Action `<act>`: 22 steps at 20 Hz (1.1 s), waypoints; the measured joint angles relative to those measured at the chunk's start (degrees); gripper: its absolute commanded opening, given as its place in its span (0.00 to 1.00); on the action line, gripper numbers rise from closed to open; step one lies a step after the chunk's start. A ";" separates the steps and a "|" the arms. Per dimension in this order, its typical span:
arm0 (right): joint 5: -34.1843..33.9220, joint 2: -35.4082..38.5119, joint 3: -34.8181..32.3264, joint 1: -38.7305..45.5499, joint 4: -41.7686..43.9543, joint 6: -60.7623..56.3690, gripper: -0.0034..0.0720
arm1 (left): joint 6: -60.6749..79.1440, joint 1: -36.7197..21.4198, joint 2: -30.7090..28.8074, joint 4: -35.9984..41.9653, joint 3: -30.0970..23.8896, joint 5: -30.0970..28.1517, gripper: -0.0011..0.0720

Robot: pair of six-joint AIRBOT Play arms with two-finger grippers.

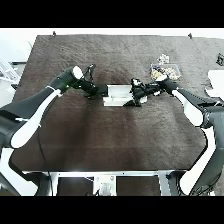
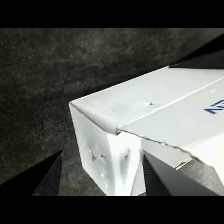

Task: Fold the box and place the chain.

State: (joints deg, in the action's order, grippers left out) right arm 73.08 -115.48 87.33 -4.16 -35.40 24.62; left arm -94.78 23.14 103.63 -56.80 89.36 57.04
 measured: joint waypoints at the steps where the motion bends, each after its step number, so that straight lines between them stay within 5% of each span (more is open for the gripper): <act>1: 0.00 0.00 0.00 0.00 0.00 0.00 0.81 | -0.28 0.17 0.13 -0.46 0.15 0.20 0.78; 22: -0.09 0.00 0.00 0.02 -0.02 -0.04 0.81 | -6.25 3.10 2.67 -11.19 3.26 -0.79 0.78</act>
State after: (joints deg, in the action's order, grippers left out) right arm 72.99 -115.48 87.33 -4.14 -35.42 24.58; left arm -101.03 26.24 106.30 -67.99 92.62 56.25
